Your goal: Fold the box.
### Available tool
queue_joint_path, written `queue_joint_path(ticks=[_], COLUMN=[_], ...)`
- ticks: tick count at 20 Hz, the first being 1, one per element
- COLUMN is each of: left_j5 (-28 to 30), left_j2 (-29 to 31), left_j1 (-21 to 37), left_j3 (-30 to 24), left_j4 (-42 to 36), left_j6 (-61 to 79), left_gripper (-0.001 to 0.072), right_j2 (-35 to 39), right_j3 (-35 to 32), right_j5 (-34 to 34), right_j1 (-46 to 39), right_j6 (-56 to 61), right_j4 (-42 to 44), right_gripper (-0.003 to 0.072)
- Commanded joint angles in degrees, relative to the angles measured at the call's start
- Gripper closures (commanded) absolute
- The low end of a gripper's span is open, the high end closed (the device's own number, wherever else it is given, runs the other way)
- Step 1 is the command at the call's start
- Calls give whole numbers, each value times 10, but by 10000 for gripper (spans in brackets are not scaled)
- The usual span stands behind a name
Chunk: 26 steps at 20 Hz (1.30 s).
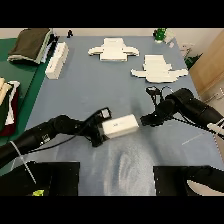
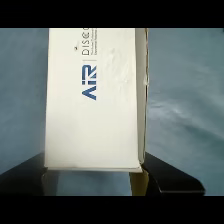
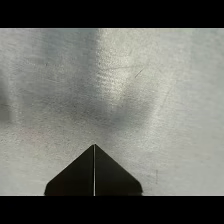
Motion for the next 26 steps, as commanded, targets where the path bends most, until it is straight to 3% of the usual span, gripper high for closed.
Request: queue_joint_path(ticks=[1,5,8,10,17,22,26], left_j5=[-13,-43,-11,7,7,9,8], left_j2=[28,28,15,-25,-253,-365,-433], left_j1=[124,335,482,544,573,567,540], left_j3=[0,1,17,55,271,386,455], left_j4=[196,219,224,227,217,153,152], left_j6=[-245,-268,-266,-267,-317,-316,-316], left_gripper=[285,285,285,285,285,285,285], right_j2=[0,0,0,0,0,0,0], right_j3=[0,0,0,0,0,0,0], right_j5=[0,0,0,0,0,0,0], right_j1=[0,0,0,0,0,0,0], right_j6=[0,0,0,0,0,0,0], right_j4=[0,0,0,0,0,0,0], right_gripper=[682,681,681,682,681,681,681])
